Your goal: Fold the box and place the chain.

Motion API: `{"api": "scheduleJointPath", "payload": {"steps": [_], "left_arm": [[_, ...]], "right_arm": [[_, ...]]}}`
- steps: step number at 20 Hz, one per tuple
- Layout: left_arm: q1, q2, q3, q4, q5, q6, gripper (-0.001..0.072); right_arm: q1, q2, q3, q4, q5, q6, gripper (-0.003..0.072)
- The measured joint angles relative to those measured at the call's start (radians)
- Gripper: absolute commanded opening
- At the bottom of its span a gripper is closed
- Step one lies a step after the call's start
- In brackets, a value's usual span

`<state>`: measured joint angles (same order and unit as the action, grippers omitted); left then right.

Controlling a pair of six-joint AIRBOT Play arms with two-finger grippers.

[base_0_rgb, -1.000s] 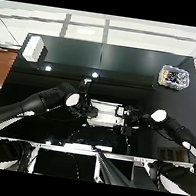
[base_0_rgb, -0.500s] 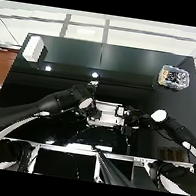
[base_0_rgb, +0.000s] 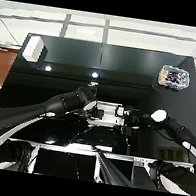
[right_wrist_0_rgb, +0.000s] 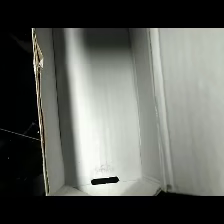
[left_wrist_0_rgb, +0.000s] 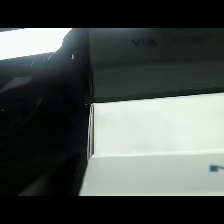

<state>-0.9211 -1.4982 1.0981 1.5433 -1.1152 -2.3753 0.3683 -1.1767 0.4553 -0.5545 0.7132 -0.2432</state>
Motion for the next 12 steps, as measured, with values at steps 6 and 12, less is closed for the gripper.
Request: {"api": "scheduleJointPath", "payload": {"steps": [6,12], "left_arm": [[-0.001,-0.001,0.000,0.003,-0.001,-0.036,0.0146],[0.000,-0.002,0.000,0.001,0.000,-0.038,0.0323]], "right_arm": [[0.000,0.000,0.000,0.000,0.000,0.001,0.0477],[0.000,0.000,0.000,-0.001,0.000,-0.001,0.0477]]}}
